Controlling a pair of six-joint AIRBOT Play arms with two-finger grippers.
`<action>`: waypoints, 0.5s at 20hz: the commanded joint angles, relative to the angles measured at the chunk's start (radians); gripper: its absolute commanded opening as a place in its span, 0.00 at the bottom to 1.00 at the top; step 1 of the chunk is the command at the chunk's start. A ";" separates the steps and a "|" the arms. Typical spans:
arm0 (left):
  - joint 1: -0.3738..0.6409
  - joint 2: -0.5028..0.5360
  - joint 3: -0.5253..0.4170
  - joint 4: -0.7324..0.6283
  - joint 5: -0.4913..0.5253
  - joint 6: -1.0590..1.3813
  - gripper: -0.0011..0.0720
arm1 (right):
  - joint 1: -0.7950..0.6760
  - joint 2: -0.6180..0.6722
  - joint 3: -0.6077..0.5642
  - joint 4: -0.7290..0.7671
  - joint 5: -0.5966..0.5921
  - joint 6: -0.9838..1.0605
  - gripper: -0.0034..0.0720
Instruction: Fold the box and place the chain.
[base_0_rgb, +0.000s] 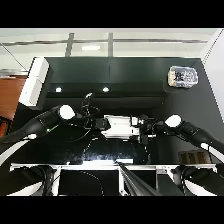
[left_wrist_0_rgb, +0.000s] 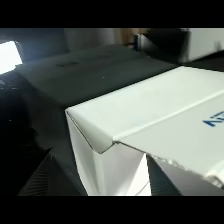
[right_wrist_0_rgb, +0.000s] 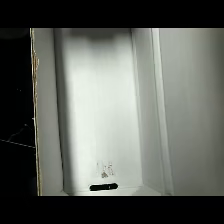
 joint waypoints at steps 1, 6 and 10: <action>-0.061 0.001 0.042 0.211 0.010 -0.212 0.93 | 0.000 -0.001 0.000 0.000 -0.001 0.000 0.76; -0.214 0.001 0.105 0.578 -0.007 -0.586 0.93 | 0.000 -0.001 0.000 0.000 -0.001 0.000 0.76; -0.282 -0.011 0.147 0.710 -0.068 -0.689 0.91 | 0.000 -0.001 0.000 0.000 -0.002 0.000 0.76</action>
